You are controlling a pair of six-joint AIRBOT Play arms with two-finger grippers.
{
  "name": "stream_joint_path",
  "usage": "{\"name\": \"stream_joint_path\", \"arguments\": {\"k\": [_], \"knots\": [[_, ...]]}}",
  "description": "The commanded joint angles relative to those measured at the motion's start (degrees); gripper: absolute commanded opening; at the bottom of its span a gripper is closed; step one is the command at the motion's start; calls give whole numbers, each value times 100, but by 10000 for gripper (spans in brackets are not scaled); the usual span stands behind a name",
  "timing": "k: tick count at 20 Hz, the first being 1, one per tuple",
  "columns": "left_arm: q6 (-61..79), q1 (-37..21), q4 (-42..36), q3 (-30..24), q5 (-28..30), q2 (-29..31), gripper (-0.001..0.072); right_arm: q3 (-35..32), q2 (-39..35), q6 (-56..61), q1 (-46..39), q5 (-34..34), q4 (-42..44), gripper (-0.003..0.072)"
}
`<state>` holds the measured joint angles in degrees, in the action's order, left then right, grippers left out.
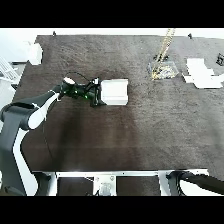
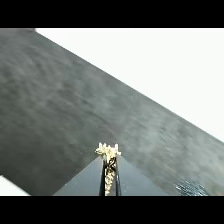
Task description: Fold the box and place the chain.
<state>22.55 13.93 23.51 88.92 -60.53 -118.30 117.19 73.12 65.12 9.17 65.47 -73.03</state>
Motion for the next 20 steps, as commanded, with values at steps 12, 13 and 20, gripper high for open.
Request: {"name": "stream_joint_path", "arguments": {"k": [12, 13, 20], "knots": [[2, -2, 2, 0, 2, -2, 417, -452, -114, -52, 898, -857, 297, 15], [2, -2, 2, 0, 0, -2, 417, -450, -114, -118, 898, -979, 496, 14], [0, -2, 2, 0, 2, -2, 417, -450, -111, -245, 898, -1469, 791, 13]]}}
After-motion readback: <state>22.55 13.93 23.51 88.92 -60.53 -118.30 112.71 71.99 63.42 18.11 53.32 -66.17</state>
